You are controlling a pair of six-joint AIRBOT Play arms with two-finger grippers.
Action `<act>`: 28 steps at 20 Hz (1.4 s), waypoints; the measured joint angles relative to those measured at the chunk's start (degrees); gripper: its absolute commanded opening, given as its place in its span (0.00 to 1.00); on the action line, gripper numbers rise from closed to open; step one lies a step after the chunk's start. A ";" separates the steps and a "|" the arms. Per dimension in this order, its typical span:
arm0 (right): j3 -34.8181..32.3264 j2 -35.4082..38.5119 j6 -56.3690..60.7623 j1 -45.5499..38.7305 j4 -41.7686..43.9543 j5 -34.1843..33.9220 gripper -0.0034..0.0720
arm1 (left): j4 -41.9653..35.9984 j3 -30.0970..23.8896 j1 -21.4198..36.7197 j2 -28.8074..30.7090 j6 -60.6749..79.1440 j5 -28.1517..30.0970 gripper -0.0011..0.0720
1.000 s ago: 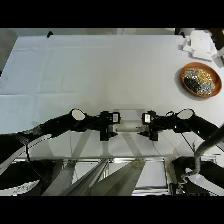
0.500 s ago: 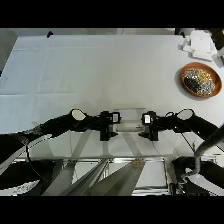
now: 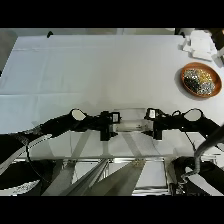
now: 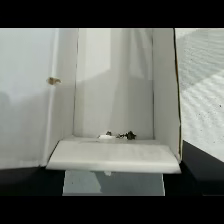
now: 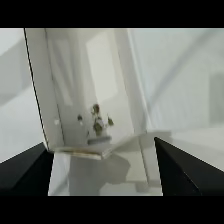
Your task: Fold the box and place the chain.
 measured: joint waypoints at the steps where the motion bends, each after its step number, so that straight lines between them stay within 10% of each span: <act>1: 0.00 1.81 1.92 -0.92 -2.16 0.09 0.95 | 0.11 0.00 -0.02 0.00 0.24 0.00 0.45; 4: 0.00 7.63 5.57 -2.62 -5.03 2.27 0.80 | 0.11 0.00 0.00 -0.02 0.20 0.00 0.45; 8: 0.00 14.78 6.78 -3.41 0.42 4.33 0.07 | 0.09 0.00 0.00 -0.02 0.17 0.00 0.45; 20: 0.00 5.31 -1.33 -3.65 22.43 -1.36 0.07 | 0.09 0.00 0.00 -0.02 0.13 -0.04 0.45; 28: 0.02 -4.15 4.50 -3.65 20.48 -5.20 0.07 | 0.09 0.00 -0.02 -0.02 0.13 -0.04 0.45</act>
